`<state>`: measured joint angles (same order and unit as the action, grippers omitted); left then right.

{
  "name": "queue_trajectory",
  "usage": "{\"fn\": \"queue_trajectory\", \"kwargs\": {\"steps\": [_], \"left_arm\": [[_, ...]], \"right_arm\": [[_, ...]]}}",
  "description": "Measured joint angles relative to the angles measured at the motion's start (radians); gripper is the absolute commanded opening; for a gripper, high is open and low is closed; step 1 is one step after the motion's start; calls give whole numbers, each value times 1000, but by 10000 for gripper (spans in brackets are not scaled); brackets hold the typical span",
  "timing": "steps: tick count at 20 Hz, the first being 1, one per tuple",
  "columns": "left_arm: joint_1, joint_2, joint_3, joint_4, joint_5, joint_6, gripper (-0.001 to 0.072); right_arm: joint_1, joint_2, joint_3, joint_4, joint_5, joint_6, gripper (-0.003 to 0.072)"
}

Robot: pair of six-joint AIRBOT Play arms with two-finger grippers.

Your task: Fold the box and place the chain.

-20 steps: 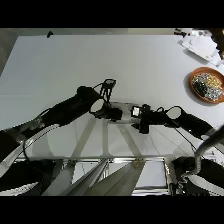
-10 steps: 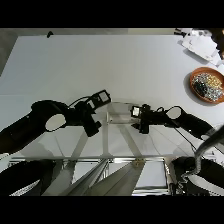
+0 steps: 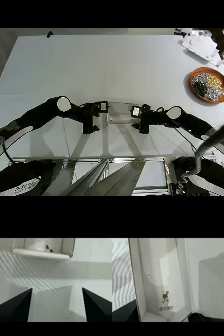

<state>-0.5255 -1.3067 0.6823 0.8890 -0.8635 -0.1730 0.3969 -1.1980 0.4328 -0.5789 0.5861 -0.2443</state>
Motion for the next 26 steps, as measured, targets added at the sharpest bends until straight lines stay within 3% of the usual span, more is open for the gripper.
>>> {"fn": "queue_trajectory", "kwargs": {"steps": [6, 16, 26], "left_arm": [[48, -58, -1, -179, 52, 274, 707], [76, -127, -1, -406, 44, 587, 707], [75, -143, -1, -471, 6, 639, 706]], "right_arm": [[0, 0, 0, 0, 0, 0, 252], [0, 0, 0, 0, 0, 0, 252], [0, 0, 0, 0, 1, -1, 252]]}}
